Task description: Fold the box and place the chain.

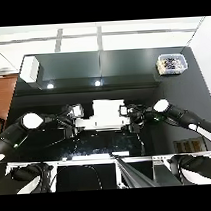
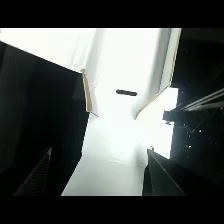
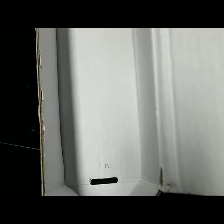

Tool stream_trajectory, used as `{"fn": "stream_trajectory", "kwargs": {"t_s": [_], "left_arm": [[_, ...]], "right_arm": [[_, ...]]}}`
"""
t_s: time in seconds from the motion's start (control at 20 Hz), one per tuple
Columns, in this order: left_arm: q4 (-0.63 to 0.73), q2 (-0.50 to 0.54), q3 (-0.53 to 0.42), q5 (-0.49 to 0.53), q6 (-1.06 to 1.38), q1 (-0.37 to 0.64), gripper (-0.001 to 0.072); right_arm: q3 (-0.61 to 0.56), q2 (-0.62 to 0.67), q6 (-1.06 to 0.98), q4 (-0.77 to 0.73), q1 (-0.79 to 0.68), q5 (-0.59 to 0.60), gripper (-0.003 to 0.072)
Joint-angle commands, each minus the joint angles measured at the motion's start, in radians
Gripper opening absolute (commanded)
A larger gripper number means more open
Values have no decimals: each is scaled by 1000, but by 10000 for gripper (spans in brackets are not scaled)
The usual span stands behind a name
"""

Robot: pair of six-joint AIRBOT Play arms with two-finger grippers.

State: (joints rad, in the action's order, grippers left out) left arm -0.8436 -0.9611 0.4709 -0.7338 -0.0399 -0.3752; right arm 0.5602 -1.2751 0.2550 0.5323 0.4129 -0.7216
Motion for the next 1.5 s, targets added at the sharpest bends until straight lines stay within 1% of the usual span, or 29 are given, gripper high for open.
{"fn": "stream_trajectory", "kwargs": {"t_s": [0.0, 0.1, 0.2, 0.4, 0.45, 0.5, 0.7, 0.75, 0.8, 0.9, 0.95, 1.0, 1.1, 1.25, 1.45], "left_arm": [[19, -85, 24, 10, 93, -11, 693], [80, -121, 43, -39, 98, -11, 693], [121, -130, 52, -74, 124, -11, 692], [149, -130, 52, -79, 148, -11, 686], [154, -133, 53, -79, 151, -12, 660], [159, -141, 57, -89, 151, -12, 604], [172, -178, 72, -69, 153, -27, 599], [174, -181, 74, -68, 153, -35, 527], [174, -182, 74, -66, 153, -45, 436], [174, -183, 74, -48, 153, -66, 313], [174, -183, 74, -47, 153, -76, 233], [174, -183, 74, -47, 153, -86, 216], [175, -183, 74, -22, 153, -105, 216], [187, -196, 74, 58, 152, -140, 217], [290, -230, 75, 100, 152, -171, 217]], "right_arm": [[0, 0, 0, 0, 0, 0, 168], [0, 0, 0, 0, 0, 0, 168], [0, 0, 0, 0, 0, 0, 169], [0, 0, 0, 0, 1, 0, 169], [0, 0, 0, 0, 0, 0, 169], [0, 0, 0, 0, 1, 0, 169], [0, 0, 0, 0, 0, 0, 169], [0, 0, 0, 0, 0, 0, 168], [0, 0, 0, 0, 0, 0, 169], [0, 0, 0, 0, 0, 0, 168], [0, 0, 0, 0, 0, 0, 169], [0, 0, 0, 0, 0, 0, 168], [0, 0, 0, 0, 0, 0, 168], [0, 0, 0, 0, 0, 0, 168], [0, 0, 0, 0, 0, 0, 168]]}}
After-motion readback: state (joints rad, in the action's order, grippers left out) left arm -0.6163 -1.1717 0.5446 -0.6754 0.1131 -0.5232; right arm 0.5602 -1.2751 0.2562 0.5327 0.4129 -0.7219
